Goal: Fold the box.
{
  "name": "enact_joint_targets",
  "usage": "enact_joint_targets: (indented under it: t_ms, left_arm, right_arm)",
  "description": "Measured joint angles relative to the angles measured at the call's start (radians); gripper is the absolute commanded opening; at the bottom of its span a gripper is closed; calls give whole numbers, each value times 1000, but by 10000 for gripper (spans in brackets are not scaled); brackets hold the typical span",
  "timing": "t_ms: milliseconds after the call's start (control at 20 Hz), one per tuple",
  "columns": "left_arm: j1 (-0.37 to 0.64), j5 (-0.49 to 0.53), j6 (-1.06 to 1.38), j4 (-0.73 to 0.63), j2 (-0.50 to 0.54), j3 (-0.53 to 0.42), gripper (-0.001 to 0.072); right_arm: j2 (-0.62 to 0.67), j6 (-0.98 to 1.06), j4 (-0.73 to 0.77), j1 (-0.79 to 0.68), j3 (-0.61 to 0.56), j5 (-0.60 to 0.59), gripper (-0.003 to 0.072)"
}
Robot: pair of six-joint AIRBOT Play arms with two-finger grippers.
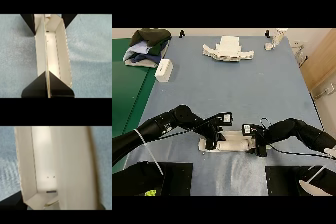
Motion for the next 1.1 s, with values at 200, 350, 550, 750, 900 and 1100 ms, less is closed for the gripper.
enact_joint_targets:
  t_ms: [200, 350, 550, 750, 900, 1100]
  left_arm:
    - [0, 0, 0, 0, 0, 0, 12]
    - [0, 0, 0, 0, 0, 0, 13]
    - [0, -1, 0, 0, 0, 0, 13]
    - [0, -1, 0, 0, 0, 0, 13]
    - [0, -1, 0, 0, 0, 0, 13]
    - [0, 0, 0, 0, 0, 0, 12]
  right_arm:
    - [-10, -10, 6, 0, -8, 16, 575]
    - [-12, -15, 7, 1, -13, 31, 505]
    - [-14, -16, 6, 1, -16, 32, 509]
    - [-14, -15, 3, 1, -16, 32, 508]
    - [-14, -15, 0, 1, -16, 32, 508]
    - [-14, -15, 0, 1, -16, 31, 508]
